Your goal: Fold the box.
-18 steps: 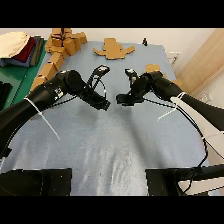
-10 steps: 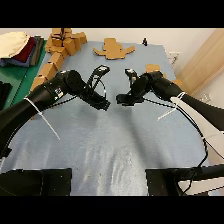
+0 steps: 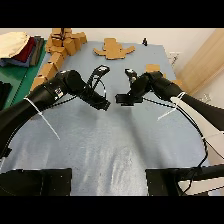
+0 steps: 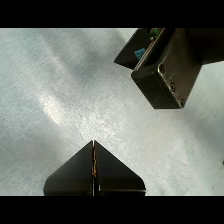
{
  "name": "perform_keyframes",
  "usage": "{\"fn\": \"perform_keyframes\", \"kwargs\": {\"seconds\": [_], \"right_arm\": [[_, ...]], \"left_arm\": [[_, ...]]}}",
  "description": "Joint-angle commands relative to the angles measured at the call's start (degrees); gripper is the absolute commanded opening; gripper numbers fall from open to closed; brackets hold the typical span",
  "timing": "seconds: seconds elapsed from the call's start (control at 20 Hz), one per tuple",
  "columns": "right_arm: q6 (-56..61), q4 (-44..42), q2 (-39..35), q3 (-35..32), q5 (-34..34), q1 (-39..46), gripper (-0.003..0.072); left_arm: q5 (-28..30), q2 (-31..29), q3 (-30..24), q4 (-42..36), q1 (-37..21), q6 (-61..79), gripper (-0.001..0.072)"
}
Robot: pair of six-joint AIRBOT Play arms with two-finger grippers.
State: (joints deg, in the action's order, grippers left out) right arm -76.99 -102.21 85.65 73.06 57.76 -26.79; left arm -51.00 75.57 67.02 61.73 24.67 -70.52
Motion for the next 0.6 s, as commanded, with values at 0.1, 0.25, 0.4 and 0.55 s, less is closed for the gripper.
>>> {"fn": "perform_keyframes", "kwargs": {"seconds": [0.1, 0.25, 0.4, 0.55], "right_arm": [[3.5, 11.4, 0.6, 5.0, 0.5, 3.6, 0.0113], [3.9, 21.5, 3.1, 14.2, 4.6, 16.2, 0.0383], [-0.1, 14.1, 8.3, 20.6, 1.3, 32.0, 0.0449], [-12.5, -7.5, 15.6, 24.9, -3.3, 45.0, 0.0443]], "left_arm": [[0.0, 0.0, 0.0, 0.0, 0.0, 0.0, 0.0011], [0.0, 0.0, 0.0, 0.0, 0.0, 0.0, 0.0011], [0.0, 0.0, 0.0, 0.0, -0.1, 0.0, 0.0011], [0.0, 0.0, 0.0, 0.0, 0.0, 0.0, 0.0011]]}}
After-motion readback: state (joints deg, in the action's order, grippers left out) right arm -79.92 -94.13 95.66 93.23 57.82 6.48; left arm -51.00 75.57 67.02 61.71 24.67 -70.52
